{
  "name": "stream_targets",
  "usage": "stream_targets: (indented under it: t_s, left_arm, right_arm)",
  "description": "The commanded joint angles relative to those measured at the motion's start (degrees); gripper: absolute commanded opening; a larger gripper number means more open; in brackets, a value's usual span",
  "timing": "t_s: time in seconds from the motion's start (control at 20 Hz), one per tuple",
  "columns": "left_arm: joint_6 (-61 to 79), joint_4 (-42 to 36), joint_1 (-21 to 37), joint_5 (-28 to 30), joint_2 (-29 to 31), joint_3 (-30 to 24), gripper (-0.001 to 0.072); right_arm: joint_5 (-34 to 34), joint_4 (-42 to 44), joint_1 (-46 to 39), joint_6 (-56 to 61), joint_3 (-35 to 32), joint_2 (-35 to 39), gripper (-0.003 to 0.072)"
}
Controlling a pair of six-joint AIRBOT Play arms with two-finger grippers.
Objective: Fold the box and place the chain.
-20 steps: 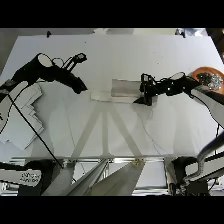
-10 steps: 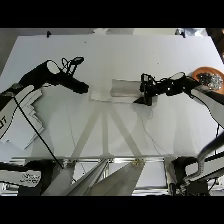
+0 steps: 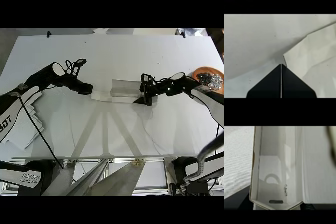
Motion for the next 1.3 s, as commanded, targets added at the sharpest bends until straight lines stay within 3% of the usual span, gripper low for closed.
stream_targets:
  t_s: [0.0, 0.25, 0.45, 0.7, 1.05, 1.25]
  left_arm:
    - [2.78, -2.64, 0.52, -3.28, 0.72, 0.02, 0.0011]
    - [5.49, -6.21, 0.61, -6.95, 0.72, 0.02, 0.001]
    - [11.85, -14.08, 0.57, -9.66, 0.68, 0.02, 0.001]
    - [12.41, -15.43, 0.35, -6.12, 0.04, 0.02, 0.001]
    - [12.44, -18.36, -2.45, -5.31, -5.53, 0.02, 0.0013]
    - [12.83, -22.43, -2.69, -5.2, -5.75, 0.02, 0.0011]
  right_arm:
    - [0.02, 0.0, 0.0, 0.0, 0.04, 0.0, 0.0237]
    - [0.02, 0.0, 0.0, 0.0, 0.04, 0.0, 0.0237]
    - [0.02, 0.0, 0.0, 0.0, 0.04, 0.0, 0.0237]
    - [0.02, 0.0, 0.0, 0.0, 0.04, 0.0, 0.0237]
    - [0.02, 0.0, 0.0, 0.02, 0.04, 0.0, 0.0237]
    - [0.02, 0.0, 0.0, 0.02, 0.04, 0.0, 0.0237]
